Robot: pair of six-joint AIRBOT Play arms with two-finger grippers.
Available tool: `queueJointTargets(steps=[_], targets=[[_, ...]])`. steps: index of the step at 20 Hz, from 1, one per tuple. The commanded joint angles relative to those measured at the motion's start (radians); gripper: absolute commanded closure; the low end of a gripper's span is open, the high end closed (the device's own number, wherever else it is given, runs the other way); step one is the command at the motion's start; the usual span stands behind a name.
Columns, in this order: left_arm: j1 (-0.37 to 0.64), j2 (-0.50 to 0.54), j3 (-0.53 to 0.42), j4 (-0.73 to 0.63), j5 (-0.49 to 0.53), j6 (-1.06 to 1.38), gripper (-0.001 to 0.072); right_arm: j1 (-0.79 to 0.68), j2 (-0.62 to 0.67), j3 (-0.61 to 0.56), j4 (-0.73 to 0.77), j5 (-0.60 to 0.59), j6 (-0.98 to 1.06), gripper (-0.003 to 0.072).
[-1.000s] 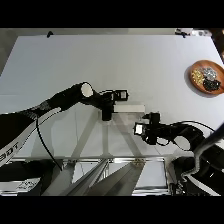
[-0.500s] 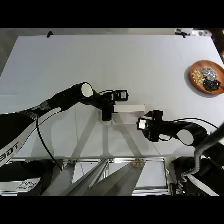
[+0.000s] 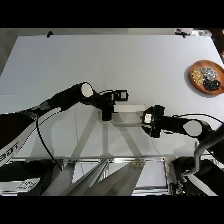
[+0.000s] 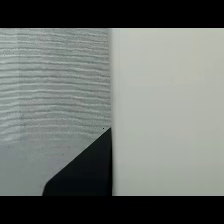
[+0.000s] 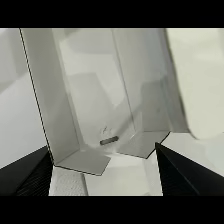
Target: Fold the box and place the chain.
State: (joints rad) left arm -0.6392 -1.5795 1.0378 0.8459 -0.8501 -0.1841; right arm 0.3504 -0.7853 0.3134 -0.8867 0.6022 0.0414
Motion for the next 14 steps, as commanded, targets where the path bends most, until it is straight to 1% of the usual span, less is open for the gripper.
queueJointTargets(steps=[1,3,7,10,14], targets=[[0.0,0.0,0.0,0.0,0.0,0.0,0.0693,-0.039,0.0,0.003,0.107,0.01,-0.125,-0.0017],[0.0,0.0,0.0,0.0,0.0,0.001,0.0693,-0.068,-0.001,0.003,0.13,0.019,-0.175,-0.0016],[0.0,0.0,0.0,0.0,0.0,0.0,0.0693,-0.138,-0.02,0.004,0.213,0.09,-0.31,-0.0013],[0.0,0.0,0.0,0.0,0.0,0.0,0.0693,-0.145,-0.042,0.004,0.274,0.093,-0.409,-0.0012],[0.0,0.0,0.0,0.0,0.0,0.0,0.0693,-0.145,-0.095,0.006,0.325,0.089,-0.481,-0.0004]])
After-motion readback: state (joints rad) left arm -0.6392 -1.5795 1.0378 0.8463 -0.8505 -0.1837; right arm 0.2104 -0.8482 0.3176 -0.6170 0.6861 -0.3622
